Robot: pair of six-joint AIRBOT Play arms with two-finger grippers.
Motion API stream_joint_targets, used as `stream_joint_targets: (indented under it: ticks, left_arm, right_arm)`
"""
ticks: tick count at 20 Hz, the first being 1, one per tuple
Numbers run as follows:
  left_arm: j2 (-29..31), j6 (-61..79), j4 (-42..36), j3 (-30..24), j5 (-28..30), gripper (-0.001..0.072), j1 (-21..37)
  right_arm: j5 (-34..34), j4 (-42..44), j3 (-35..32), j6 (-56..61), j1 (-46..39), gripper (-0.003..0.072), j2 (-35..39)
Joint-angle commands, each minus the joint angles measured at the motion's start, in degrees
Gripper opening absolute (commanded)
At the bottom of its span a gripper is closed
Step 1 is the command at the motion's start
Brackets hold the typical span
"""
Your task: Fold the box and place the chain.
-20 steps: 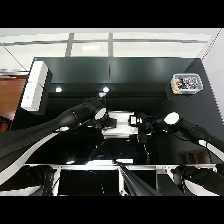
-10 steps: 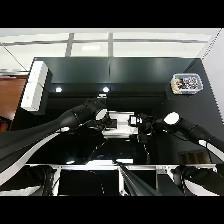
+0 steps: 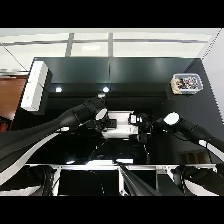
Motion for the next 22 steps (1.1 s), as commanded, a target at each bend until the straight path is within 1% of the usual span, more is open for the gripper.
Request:
stream_joint_targets:
  ticks: [1, 3, 5, 8, 10, 11, 12, 13, 14, 18, 22]
  left_arm:
    - [0.0, 0.2, 0.6, 0.0, -0.3, 0.0025, 0.0]
    - [0.0, 0.2, 1.0, 0.0, -0.3, 0.0025, 0.0]
    - [0.0, 0.2, 1.0, 0.0, -0.3, 0.0026, 0.0]
    - [0.0, 0.2, 1.0, 0.0, 0.4, 0.0026, 0.0]
    - [0.0, 0.2, 1.0, 0.0, 0.3, 0.0026, 0.0]
    - [0.0, 0.2, 1.0, 0.0, 0.3, 0.0026, 0.0]
    - [0.0, 0.2, 1.0, 0.0, 0.3, 0.0026, 0.0]
    - [0.0, 0.2, 1.0, 0.0, 0.3, 0.0026, 0.0]
    - [0.0, 0.2, 1.0, 0.0, 0.3, 0.0026, 0.0]
    - [0.0, 0.2, 1.0, 0.0, 0.3, 0.0026, 0.0]
    - [0.0, 0.2, 1.0, 0.0, 0.4, 0.0026, 0.0]
  right_arm:
    - [-0.7, -2.8, 0.0, 2.9, -0.3, 0.0650, 2.1]
    - [1.2, -6.7, 0.0, 3.1, -0.4, 0.0650, 4.9]
    - [2.1, -7.1, 0.0, 3.1, -0.3, 0.0650, 6.8]
    - [2.2, -7.1, 0.0, 3.1, -0.3, 0.0649, 7.2]
    - [3.5, -7.2, 0.0, 3.1, -0.3, 0.0423, 7.2]
    - [3.8, -7.1, 0.0, 3.1, -0.3, 0.0422, 7.2]
    - [4.1, -7.1, 0.0, 3.1, -0.3, 0.0345, 7.2]
    - [4.6, -7.1, 0.0, 3.1, -0.3, 0.0177, 7.2]
    - [5.1, -7.1, 0.0, 3.2, -0.3, 0.0129, 7.2]
    - [5.6, -6.5, -0.1, 7.6, 0.3, 0.0130, 6.8]
    - [3.5, -1.3, -0.1, 8.0, 2.3, 0.0130, 6.7]
